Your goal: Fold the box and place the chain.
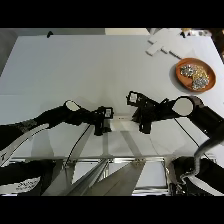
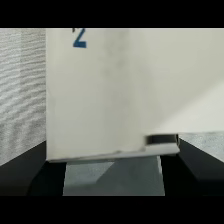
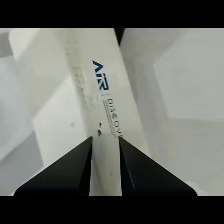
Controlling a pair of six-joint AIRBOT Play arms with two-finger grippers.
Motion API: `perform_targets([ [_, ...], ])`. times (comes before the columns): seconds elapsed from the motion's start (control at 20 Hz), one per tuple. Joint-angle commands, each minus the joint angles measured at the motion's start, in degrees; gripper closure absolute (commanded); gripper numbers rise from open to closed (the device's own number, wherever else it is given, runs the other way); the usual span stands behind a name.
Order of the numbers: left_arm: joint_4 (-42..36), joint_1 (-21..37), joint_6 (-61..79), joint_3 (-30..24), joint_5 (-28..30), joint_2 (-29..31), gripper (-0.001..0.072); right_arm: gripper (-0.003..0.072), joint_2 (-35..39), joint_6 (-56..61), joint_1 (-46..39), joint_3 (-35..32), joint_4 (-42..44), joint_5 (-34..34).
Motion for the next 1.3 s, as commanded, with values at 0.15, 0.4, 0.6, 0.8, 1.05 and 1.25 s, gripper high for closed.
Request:
perform_targets([
  [0.15,0.00,0.02,0.00,0.00,0.04,0.02,0.0697,0.0487,-0.04,-1.75,0.00,-0.83,2.49,3.15],
  [0.4,0.00,0.02,0.00,0.00,0.04,0.02,0.0697,0.0487,-0.04,-1.75,0.02,-1.66,1.07,2.47],
  [0.6,0.00,0.02,0.00,0.00,0.04,0.02,0.0697,0.0534,-0.04,-1.64,0.02,-1.66,-0.90,0.94],
  [0.8,0.00,0.02,0.00,0.00,0.04,0.02,0.0697,0.0532,-0.02,-1.49,0.02,-1.66,-0.74,0.22],
  [1.05,0.00,0.02,0.00,0.00,0.02,0.02,0.0697,0.0482,0.15,-7.56,0.02,-1.66,7.10,4.15],
  [1.25,0.00,0.02,0.00,0.00,0.02,0.02,0.0697,0.0426,0.11,-8.83,0.02,-1.66,3.85,3.48],
])
